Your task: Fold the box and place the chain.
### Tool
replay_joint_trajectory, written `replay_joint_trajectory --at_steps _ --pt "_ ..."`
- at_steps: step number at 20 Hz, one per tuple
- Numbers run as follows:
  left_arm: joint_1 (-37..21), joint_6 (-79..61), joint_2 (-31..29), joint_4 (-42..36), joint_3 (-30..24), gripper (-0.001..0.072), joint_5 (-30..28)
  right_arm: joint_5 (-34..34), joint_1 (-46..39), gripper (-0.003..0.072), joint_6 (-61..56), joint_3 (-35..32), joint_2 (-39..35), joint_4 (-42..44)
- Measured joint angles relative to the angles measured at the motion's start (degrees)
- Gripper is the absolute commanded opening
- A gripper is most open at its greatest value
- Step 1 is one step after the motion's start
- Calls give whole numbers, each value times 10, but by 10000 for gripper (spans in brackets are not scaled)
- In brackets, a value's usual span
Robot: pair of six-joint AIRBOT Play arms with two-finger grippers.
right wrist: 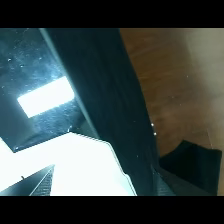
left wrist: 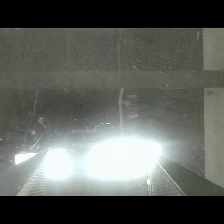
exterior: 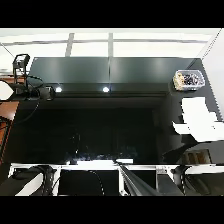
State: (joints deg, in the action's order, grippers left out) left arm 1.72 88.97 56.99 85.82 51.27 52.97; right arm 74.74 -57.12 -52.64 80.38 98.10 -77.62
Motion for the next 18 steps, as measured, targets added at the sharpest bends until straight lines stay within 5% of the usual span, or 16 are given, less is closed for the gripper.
replay_joint_trajectory --at_steps 1,3,10,18 --pt "0 0 0 0 0 712 0 5 0 395 9 3 2 9" --pt "0 0 0 -2 0 712 0 17 0 4 24 7 4 17" --pt "0 0 0 -10 0 712 0 69 20 12 59 -11 -26 69" --pt "0 -7 0 -10 0 710 0 51 114 12 80 -201 -180 206"
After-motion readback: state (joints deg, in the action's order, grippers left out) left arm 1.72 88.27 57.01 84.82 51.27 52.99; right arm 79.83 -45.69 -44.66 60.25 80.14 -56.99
